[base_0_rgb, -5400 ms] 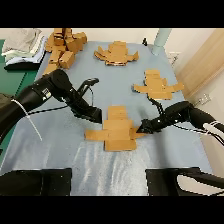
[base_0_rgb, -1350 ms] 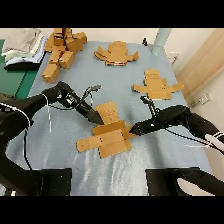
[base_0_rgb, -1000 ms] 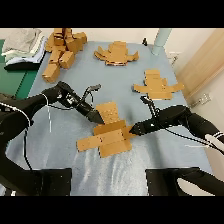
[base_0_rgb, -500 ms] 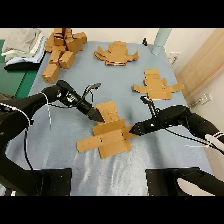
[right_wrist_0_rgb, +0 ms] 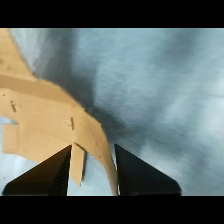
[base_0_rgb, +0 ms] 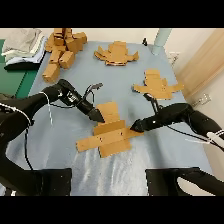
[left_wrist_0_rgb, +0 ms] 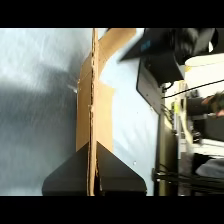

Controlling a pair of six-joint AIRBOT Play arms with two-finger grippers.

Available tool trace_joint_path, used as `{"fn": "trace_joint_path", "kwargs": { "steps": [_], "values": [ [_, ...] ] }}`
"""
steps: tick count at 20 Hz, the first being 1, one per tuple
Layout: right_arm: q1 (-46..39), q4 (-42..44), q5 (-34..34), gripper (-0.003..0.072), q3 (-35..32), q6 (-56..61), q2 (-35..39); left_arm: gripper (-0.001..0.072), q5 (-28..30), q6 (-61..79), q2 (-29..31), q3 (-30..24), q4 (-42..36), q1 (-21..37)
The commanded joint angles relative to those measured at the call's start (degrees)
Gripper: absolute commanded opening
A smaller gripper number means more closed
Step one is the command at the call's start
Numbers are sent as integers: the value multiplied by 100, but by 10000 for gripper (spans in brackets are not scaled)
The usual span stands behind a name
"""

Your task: Fold the box.

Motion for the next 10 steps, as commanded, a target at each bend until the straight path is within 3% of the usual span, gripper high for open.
{"fn": "trace_joint_path", "kwargs": {
  "steps": [1,4,6,10],
  "values": [
    [-444,-1233,-579,418,686,1156,4,8,684,343,227,28,146,-380],
    [-752,-1287,-765,389,1220,1364,4,8,1532,413,647,24,675,-960],
    [-804,-1314,-723,20,1357,1364,2,8,1878,656,933,-57,717,-1233],
    [-802,-1327,-610,6,1351,1370,-2,8,2433,940,1147,-313,730,-1698]
  ]
}}
